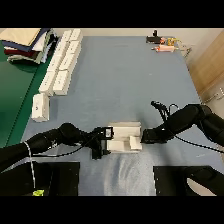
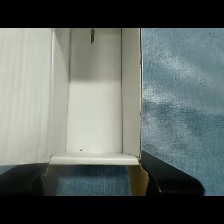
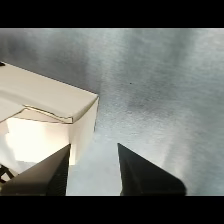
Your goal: Fold the box.
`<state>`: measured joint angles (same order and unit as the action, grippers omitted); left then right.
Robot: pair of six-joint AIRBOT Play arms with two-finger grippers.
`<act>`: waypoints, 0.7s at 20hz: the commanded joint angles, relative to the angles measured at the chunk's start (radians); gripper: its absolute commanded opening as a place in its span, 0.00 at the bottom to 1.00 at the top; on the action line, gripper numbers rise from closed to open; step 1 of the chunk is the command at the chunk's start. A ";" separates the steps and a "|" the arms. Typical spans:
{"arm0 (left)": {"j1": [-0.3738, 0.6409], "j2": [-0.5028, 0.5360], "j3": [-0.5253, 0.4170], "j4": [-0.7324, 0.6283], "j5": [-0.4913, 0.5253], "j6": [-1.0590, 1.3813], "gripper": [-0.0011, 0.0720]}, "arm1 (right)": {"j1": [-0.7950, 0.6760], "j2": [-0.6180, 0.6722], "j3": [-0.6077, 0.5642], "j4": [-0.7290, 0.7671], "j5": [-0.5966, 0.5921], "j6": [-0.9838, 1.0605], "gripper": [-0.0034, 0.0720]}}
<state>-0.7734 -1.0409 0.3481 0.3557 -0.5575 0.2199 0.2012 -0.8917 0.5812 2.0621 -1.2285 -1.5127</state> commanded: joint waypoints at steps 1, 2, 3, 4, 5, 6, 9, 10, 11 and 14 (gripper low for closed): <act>0.000 0.000 0.001 0.000 0.000 0.000 0.60 | 0.011 -0.001 0.003 0.030 0.004 -0.015 0.65; 0.000 0.000 0.001 0.000 0.000 0.000 0.60 | 0.024 -0.001 0.003 0.029 0.009 -0.027 0.65; 0.000 0.000 0.001 0.000 0.000 0.000 0.60 | 0.039 -0.001 0.003 0.030 0.020 -0.032 0.65; 0.000 0.000 0.001 0.000 0.000 0.000 0.60 | 0.056 -0.001 0.003 0.029 0.031 -0.032 0.65; 0.000 0.000 0.001 0.000 0.000 0.000 0.60 | 0.075 -0.004 0.003 0.029 0.044 -0.032 0.65; 0.000 0.000 0.001 0.000 0.000 0.000 0.60 | 0.095 -0.012 0.003 0.026 0.056 -0.032 0.65; 0.000 0.000 0.001 0.000 0.000 0.000 0.60 | 0.175 -0.050 0.009 -0.018 0.118 0.079 0.62; 0.000 0.000 0.001 0.000 0.000 0.000 0.60 | 0.212 -0.063 0.024 -0.065 0.130 0.140 0.58; 0.000 0.000 0.001 0.000 0.000 0.000 0.60 | 0.259 -0.079 0.049 -0.147 0.132 0.230 0.58; 0.000 0.000 0.001 0.000 0.000 0.000 0.60 | 0.427 -0.143 0.152 -0.402 0.058 0.540 0.58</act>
<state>-0.7734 -1.0409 0.3481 0.3557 -0.5575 0.2199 0.4969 -0.9840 0.6617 1.8851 -1.1332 -1.2556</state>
